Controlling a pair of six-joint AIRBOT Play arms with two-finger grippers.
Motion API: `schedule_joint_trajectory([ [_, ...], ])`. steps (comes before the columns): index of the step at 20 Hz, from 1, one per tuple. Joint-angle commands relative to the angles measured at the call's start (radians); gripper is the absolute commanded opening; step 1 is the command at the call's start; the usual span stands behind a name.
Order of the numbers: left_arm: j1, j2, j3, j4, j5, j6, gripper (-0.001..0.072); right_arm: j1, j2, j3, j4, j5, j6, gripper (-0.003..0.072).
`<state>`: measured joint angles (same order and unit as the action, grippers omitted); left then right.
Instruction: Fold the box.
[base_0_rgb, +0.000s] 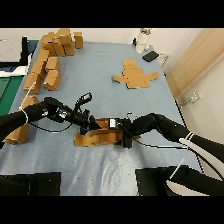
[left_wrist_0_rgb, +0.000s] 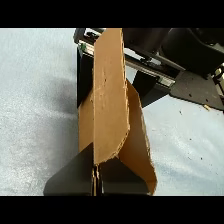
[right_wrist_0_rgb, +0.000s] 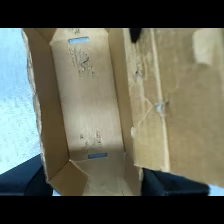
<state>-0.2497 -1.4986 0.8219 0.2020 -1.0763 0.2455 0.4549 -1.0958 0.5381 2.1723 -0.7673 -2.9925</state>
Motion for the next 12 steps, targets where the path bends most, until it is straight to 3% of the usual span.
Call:
schedule_joint_trajectory([
  [1,0.000,-0.001,0.000,0.000,0.000,0.000,0.0013,0.000,-0.009,0.001,0.006,-0.001,-0.011,0.0715],
  [7,0.000,-0.001,0.000,0.000,0.000,0.000,0.0013,0.000,-0.023,0.001,0.015,0.000,-0.011,0.0703],
  [10,0.000,-0.001,0.000,0.000,0.000,0.000,0.0013,0.000,-0.023,0.001,0.015,-0.001,-0.011,0.0574],
  [12,0.000,-0.001,0.000,0.000,0.000,0.000,0.0013,0.000,-0.023,0.001,0.014,-0.001,-0.011,0.0574],
])
